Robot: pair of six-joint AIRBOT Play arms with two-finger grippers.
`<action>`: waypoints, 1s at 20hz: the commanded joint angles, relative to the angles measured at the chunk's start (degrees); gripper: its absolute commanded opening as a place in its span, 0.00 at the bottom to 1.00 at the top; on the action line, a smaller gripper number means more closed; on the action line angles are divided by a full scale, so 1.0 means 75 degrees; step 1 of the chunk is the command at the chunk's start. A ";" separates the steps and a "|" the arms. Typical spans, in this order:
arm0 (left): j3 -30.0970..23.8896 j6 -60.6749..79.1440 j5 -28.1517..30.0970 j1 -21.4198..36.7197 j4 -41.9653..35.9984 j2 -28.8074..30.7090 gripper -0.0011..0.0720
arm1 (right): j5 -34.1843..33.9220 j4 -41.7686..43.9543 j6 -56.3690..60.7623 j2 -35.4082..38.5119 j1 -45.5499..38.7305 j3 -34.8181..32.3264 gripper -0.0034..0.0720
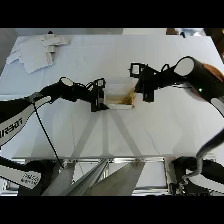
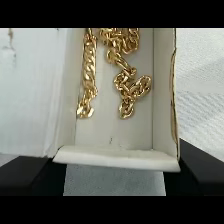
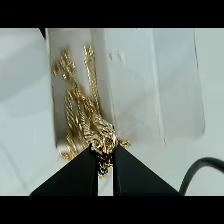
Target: Fold the box and place the chain.
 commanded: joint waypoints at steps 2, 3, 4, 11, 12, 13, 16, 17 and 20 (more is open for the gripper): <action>0.0006 0.0003 0.0000 0.0000 0.0003 -0.0006 0.39 | -0.0303 0.0831 0.0300 0.0289 0.0857 0.0006 0.06; 0.0003 0.0003 0.0000 0.0000 0.0003 -0.0006 0.39 | -0.0586 0.0854 0.0493 0.0289 0.1113 0.0006 0.06; 0.0006 0.0003 0.0000 0.0000 0.0003 -0.0006 0.39 | -0.0845 0.0857 0.0548 0.0277 0.1332 0.0006 0.06; 0.0006 0.0003 0.0000 0.0000 0.0003 -0.0006 0.39 | -0.1894 -0.0026 0.1591 -0.0303 0.1801 0.0003 0.06; 0.0006 0.0003 0.0000 0.0000 0.0003 -0.0006 0.39 | -0.1883 -0.0472 0.2025 -0.0428 0.1804 0.0003 0.06; 0.0006 0.0003 0.0000 0.0000 0.0003 -0.0006 0.39 | -0.1880 -0.0839 0.2378 -0.0539 0.1801 0.0003 0.06; 0.0006 0.0003 0.0000 0.0000 0.0003 -0.0006 0.39 | -0.1891 -0.1000 0.2713 -0.0714 0.1801 0.0006 0.07; 0.0003 0.0003 0.0000 0.0000 0.0003 -0.0006 0.39 | -0.1888 -0.0953 0.2713 -0.0702 0.1801 0.0006 0.12; 0.0006 0.0003 0.0000 0.0000 0.0003 -0.0006 0.39 | -0.1775 -0.0950 0.2704 -0.0504 0.1719 0.0006 0.45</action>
